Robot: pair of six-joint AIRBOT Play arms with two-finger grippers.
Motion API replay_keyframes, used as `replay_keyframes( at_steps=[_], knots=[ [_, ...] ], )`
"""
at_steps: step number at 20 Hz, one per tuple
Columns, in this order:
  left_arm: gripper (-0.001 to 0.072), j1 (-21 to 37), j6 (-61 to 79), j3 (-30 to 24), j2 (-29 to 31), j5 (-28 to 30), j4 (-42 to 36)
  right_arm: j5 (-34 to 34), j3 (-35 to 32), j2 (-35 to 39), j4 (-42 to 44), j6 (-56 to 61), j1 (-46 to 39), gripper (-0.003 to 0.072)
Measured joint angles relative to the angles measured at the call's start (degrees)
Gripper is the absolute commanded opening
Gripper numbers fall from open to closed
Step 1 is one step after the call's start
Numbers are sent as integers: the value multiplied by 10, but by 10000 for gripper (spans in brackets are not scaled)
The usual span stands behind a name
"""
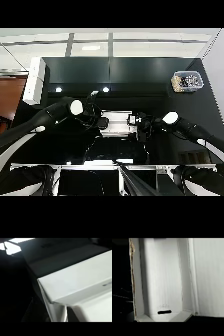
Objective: Fold the box and place the chain.
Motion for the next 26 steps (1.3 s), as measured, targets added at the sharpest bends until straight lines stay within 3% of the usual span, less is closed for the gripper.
replay_keyframes(
  at_steps=[4, 7, 14, 16, 17, 19, 20, 23, 25, 26],
  knots=[
    [485, -49, -84, 24, -8, 2, 90, 0, 0, 0, 0, 0, 0, 470],
    [485, -75, -131, 62, -32, -31, 143, 0, 0, 0, 0, 0, 0, 469],
    [481, -92, -213, 101, -68, -103, 189, 0, 0, 0, 0, 0, 0, 470],
    [386, -93, -231, 103, -73, -107, 189, 0, 0, 0, 0, 0, 0, 470],
    [377, -94, -238, 103, -75, -108, 189, 0, 0, 0, 0, 0, 0, 469],
    [39, -95, -253, 104, -78, -108, 188, 0, 0, 0, 0, 0, 0, 470],
    [27, -97, -264, 105, -79, -104, 185, -1, 0, 0, 0, 3, 0, 470],
    [43, -101, -278, 105, -80, -102, 188, 2, 0, 0, 0, 2, 0, 470],
    [376, -103, -283, 105, -81, -102, 188, 0, 0, 0, -1, -2, 0, 470],
    [408, -103, -290, 105, -81, -107, 186, 0, 0, 0, -1, -2, 0, 469]
  ],
)
